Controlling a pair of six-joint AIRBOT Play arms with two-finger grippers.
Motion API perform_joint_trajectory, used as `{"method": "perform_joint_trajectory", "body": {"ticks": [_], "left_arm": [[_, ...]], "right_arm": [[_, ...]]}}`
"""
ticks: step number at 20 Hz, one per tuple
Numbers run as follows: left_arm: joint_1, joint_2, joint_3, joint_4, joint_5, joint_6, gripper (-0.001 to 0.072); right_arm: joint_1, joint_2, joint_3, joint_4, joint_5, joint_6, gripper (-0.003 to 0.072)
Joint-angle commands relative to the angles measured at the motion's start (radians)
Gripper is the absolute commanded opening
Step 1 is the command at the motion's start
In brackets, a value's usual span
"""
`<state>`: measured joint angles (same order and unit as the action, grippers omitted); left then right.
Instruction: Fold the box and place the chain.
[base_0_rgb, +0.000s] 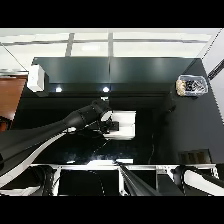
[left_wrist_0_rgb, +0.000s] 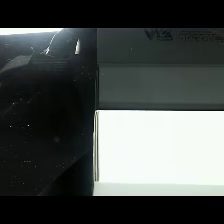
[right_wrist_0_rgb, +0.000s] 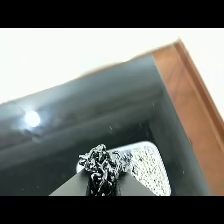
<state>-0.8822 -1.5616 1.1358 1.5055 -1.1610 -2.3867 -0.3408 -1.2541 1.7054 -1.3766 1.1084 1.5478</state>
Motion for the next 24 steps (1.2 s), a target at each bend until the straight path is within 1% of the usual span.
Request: {"method": "perform_joint_trajectory", "body": {"ticks": [1,2,4,5,7,9,11,12,14,17,19,21,24], "left_arm": [[0.001,0.0,0.001,0.0,0.0,0.0,0.0029],[0.001,0.0,0.001,0.0,0.0,0.0,0.0029],[0.001,0.0,0.001,0.0,0.002,0.0,0.0029],[0.001,0.0,0.001,0.001,0.002,0.0,0.0029],[0.001,0.0,0.001,0.001,0.001,0.0,0.0029],[0.001,0.0,0.001,0.001,0.001,0.0,0.0029],[0.001,0.0,0.001,0.0,0.001,0.0,0.0029],[0.001,0.0,0.001,0.0,0.001,0.0,0.0029],[0.001,0.0,0.001,0.0,0.001,0.0,0.0029],[0.001,0.0,0.001,0.0,0.001,0.0,0.0029],[0.001,0.0,0.001,0.0,0.001,0.0,0.0029],[0.001,0.0,0.001,0.0,0.001,0.0,0.0029],[0.001,0.0,0.001,0.0,0.0,0.0,0.0029]], "right_arm": [[0.005,0.119,0.001,0.111,0.079,-0.07,0.0011],[0.015,0.146,0.001,0.148,0.118,-0.107,0.0011],[0.062,0.201,-0.001,0.157,0.203,-0.129,0.0011],[0.091,0.232,-0.017,0.158,0.242,-0.135,0.0011],[0.146,0.296,-0.092,0.195,0.3,-0.159,0.0011],[0.188,0.36,-0.192,0.299,0.356,-0.197,0.0011],[0.219,0.416,-0.299,0.44,0.404,-0.286,0.0011],[0.231,0.437,-0.35,0.51,0.423,-0.346,0.0011],[0.245,0.454,-0.454,0.648,0.441,-0.378,0.0011],[0.289,0.454,-0.598,0.805,0.415,-0.405,0.0011],[0.34,0.454,-0.674,0.869,0.361,-0.428,0.0011],[0.4,0.454,-0.745,0.912,0.259,-0.436,0.0011],[0.508,0.452,-0.826,0.932,0.107,-0.435,0.0011]]}}
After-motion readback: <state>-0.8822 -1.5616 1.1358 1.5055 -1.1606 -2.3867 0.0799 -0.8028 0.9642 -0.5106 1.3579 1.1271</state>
